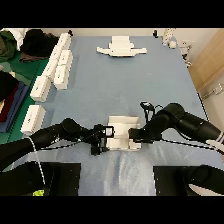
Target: Fold the box.
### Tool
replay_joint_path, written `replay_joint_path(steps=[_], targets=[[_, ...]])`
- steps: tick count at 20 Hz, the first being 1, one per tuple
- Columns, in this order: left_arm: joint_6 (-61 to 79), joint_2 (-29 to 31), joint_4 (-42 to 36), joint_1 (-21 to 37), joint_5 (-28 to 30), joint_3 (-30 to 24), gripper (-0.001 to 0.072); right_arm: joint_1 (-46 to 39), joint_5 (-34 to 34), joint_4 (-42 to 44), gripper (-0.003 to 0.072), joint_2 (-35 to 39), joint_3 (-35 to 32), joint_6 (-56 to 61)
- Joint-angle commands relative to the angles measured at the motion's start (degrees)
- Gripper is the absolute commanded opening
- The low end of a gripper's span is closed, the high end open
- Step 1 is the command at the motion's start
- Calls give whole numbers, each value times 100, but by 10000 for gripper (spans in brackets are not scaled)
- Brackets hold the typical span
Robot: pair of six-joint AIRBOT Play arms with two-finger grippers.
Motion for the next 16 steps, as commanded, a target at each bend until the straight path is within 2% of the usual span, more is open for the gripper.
replay_joint_path(steps=[1, 7, 9, 10, 11, 12, 13, 16], targets=[[2, -4, 2, 4, 4, 2, 385, 588, -487, -807, 303, -551, 466, 1233], [2, -4, 2, 4, 2, 2, 385, 905, -575, -1270, 302, -1176, 675, 1982], [2, -4, 2, 4, 2, 2, 385, 905, -575, -1357, 280, -1228, 675, 2081], [2, -4, 2, 4, 2, 2, 385, 905, -575, -1397, 254, -1228, 675, 2100], [2, -4, 2, 4, 2, 2, 385, 905, -570, -1401, 122, -1228, 675, 2103], [2, -4, 2, 2, 2, 2, 385, 907, -568, -1397, 23, -1228, 675, 2100], [2, -4, 2, 4, 2, 2, 385, 905, -568, -1394, 1, -1228, 675, 2092], [2, -4, 2, 4, 2, 2, 385, 905, -546, -1390, 0, -1228, 675, 2092]])
